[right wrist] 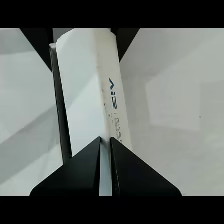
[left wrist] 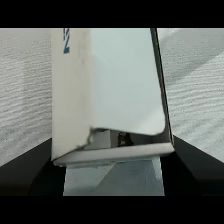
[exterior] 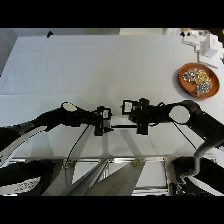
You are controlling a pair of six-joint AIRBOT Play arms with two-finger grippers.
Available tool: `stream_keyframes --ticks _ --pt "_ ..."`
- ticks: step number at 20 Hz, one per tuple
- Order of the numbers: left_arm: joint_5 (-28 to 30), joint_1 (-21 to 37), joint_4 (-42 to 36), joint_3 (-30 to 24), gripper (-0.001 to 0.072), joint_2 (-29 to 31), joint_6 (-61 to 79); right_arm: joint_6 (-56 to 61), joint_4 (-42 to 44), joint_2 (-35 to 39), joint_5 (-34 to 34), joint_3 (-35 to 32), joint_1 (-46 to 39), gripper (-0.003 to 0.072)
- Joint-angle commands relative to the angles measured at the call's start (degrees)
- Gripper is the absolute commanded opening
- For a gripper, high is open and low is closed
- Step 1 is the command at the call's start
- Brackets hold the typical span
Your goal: Fold the box and place the chain.
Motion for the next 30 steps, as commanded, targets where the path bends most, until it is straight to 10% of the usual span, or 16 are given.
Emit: stream_keyframes --ticks 1,22,26,30 --pt "-0.02 0.00 0.04 0.04 0.0066 0.04 0.11 0.02 0.04 -0.57 -0.07 0.02 0.00 0.0057" --pt "-0.02 0.00 0.04 0.04 0.0066 0.04 0.11 -0.02 0.11 -2.05 2.73 -1.51 0.00 0.0063" --pt "-0.02 0.00 0.04 0.04 0.0066 0.04 0.11 -0.02 0.20 -2.03 3.63 -1.53 0.00 0.0312" --pt "-0.02 0.00 0.04 0.04 0.0066 0.04 0.11 -0.02 0.55 -0.96 3.32 -1.51 0.00 0.0321"
